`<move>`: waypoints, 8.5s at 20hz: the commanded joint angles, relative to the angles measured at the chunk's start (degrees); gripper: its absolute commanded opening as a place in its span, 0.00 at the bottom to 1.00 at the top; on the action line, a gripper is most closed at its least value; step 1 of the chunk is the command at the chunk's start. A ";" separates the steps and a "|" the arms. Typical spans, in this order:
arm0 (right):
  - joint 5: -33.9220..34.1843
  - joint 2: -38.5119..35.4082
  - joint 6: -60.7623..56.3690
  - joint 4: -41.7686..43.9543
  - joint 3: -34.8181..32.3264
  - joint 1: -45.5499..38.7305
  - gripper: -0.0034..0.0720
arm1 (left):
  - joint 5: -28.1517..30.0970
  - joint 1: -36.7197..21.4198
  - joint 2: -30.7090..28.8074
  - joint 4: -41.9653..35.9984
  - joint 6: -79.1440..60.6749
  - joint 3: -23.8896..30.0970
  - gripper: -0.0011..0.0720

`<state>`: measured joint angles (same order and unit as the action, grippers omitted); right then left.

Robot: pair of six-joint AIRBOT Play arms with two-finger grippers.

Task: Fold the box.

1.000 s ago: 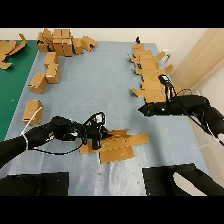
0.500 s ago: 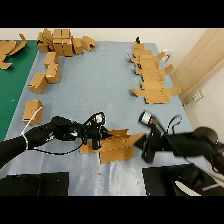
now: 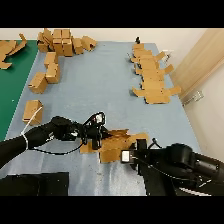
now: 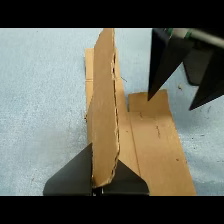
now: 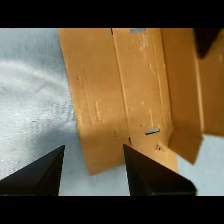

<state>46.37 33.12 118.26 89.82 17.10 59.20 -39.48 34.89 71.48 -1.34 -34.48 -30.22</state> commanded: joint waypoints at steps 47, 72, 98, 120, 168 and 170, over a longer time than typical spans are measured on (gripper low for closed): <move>-14.05 1.38 -10.95 -17.92 -0.28 -6.23 1.00 | 0.04 0.02 -0.04 0.02 -0.02 -0.04 0.03; -2.62 20.50 54.31 38.99 5.49 -32.94 1.00 | 0.04 0.02 -0.04 0.02 -0.02 -0.04 0.03; -0.98 20.35 52.11 39.06 5.55 -32.92 1.00 | 0.02 0.02 -0.04 0.02 -0.02 -0.04 0.03; -3.26 21.81 52.39 39.43 5.55 -32.65 0.82 | 0.02 0.02 -0.07 0.02 -0.02 -0.02 0.03; -3.23 22.27 52.37 39.41 5.53 -32.65 0.73 | 0.74 0.00 -1.03 -0.59 2.64 -0.09 0.52; -3.23 22.27 52.37 39.41 5.53 -32.65 0.73 | 1.55 0.00 -1.29 -0.81 5.40 -0.09 0.52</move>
<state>43.09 55.35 170.67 129.21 22.61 26.50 -38.44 34.87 70.48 -1.48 -32.16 -30.26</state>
